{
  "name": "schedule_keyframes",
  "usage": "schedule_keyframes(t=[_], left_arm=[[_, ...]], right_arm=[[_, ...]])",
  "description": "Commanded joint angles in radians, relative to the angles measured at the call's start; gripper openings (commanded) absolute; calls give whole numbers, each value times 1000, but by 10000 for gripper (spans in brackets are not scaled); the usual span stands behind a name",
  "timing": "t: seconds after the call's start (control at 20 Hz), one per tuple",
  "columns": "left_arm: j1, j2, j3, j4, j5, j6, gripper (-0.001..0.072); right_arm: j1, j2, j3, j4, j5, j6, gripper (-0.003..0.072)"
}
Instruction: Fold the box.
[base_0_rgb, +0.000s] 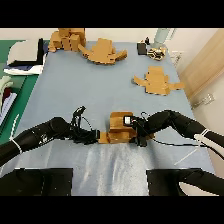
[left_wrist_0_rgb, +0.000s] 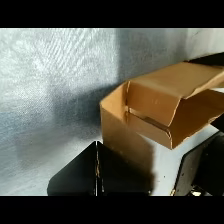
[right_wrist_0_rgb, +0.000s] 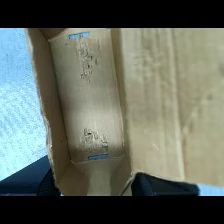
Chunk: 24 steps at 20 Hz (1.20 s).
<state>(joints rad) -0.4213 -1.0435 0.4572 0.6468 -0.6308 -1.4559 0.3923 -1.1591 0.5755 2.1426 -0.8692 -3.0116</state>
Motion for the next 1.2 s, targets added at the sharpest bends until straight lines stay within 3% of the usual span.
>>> schedule_keyframes(t=[0.0, 0.3, 0.35, 0.4, 0.7, 0.75, 1.1, 1.15], left_arm=[[-10, -3, 9, 27, 12, -28, 13], [-95, -3, 89, 26, 5, -27, 32], [-92, -3, 95, 26, 3, -32, 291], [-92, -3, 97, 26, 2, -37, 423], [-92, -3, 117, 27, -6, -37, 437], [-88, -3, 127, 26, -8, -37, 547], [-109, -44, 145, -21, 2, -16, 556], [-121, -55, 150, -27, 8, 3, 604]], right_arm=[[0, 1, 1, 0, 0, 0, 512], [0, 1, 1, 0, 0, 0, 512], [0, 1, 1, 0, 0, 0, 512], [0, 1, 1, 0, 0, 0, 512], [0, 1, 0, 0, 0, 0, 512], [0, 1, 1, 0, 0, 0, 512], [0, 1, 1, 0, 0, 0, 512], [0, 1, 1, 0, 0, 0, 512]])
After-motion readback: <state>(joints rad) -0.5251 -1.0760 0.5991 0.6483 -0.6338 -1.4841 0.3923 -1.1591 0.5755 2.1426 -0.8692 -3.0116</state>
